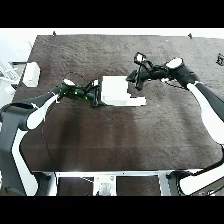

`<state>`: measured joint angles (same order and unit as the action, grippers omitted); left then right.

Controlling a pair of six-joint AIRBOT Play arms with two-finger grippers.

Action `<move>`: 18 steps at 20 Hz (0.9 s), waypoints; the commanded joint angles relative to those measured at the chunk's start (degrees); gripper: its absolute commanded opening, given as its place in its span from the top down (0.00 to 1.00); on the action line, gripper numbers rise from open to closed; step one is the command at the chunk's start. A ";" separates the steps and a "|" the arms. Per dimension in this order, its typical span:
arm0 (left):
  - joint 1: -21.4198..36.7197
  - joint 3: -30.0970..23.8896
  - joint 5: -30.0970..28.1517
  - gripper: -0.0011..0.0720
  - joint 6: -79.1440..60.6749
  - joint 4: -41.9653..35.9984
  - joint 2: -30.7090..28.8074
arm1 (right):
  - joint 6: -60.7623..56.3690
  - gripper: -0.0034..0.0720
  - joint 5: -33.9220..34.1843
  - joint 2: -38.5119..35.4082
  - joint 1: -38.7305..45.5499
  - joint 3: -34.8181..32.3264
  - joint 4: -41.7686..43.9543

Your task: Fold the box and place the chain.

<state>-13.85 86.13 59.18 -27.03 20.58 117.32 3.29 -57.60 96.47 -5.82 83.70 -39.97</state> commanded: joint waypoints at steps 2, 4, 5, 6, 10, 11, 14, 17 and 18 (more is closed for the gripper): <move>0.04 0.00 0.00 0.26 0.04 0.02 -0.02 | -2.84 0.61 -0.07 -8.15 0.68 -10.23 -7.91; 0.04 0.00 0.00 0.26 0.04 0.02 -0.02 | -2.54 0.04 0.17 -8.04 1.01 -13.57 -9.97; 0.04 0.00 0.00 0.26 0.04 0.02 -0.02 | -1.64 0.04 0.55 -7.85 1.09 -14.80 -10.05; 0.04 0.00 -0.02 0.26 0.02 0.02 -0.02 | -0.55 0.04 0.87 -7.37 1.11 -15.63 -10.05; 0.04 0.00 0.00 0.26 0.04 0.02 -0.02 | 0.87 0.04 2.99 -4.79 0.98 -15.76 -9.99; 0.04 0.00 0.00 0.26 0.04 0.02 -0.02 | 2.51 0.04 3.26 -4.26 0.96 -15.76 -9.62; 0.04 0.00 -0.02 0.26 0.04 0.02 -0.02 | 6.78 0.19 4.48 -2.78 0.94 -15.74 -5.62; 0.04 0.00 -0.02 0.26 0.04 0.02 -0.02 | 8.66 0.20 5.60 -1.81 0.94 -15.72 -2.21; 0.04 0.00 -0.02 0.26 0.04 0.02 -0.02 | 8.81 0.34 5.55 -1.55 0.85 -15.69 -1.81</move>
